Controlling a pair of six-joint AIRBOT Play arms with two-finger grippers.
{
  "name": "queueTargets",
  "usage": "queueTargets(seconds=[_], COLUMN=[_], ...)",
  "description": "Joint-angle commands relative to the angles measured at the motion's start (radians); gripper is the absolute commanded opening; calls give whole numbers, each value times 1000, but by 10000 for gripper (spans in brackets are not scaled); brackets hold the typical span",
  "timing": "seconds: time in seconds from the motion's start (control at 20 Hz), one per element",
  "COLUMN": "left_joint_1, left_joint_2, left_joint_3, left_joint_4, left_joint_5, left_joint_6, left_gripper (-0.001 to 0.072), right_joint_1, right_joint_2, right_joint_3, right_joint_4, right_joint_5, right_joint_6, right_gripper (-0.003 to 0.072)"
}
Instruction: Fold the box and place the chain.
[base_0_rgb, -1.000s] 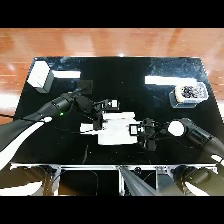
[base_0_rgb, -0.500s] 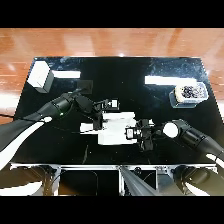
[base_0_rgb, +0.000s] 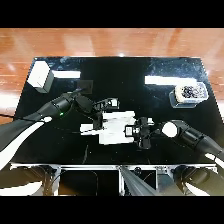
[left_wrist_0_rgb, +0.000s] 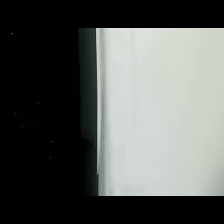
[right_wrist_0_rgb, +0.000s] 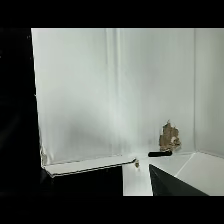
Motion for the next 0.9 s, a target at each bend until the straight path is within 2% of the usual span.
queueTargets(seconds=[0.0,0.45,0.85], left_joint_1=[0,0,0], left_joint_2=[-1,-1,-1], left_joint_3=[0,0,0], left_joint_4=[0,0,0], left_joint_5=[5,5,5], left_joint_6=[-7,-7,-7], left_gripper=[21,21,20], right_joint_1=[0,-2,-2], right_joint_2=[2,20,39], right_joint_3=[0,0,0], right_joint_4=[49,49,49], right_joint_5=[-1,-19,-17], right_joint_6=[9,269,318], right_gripper=[662,662,663])
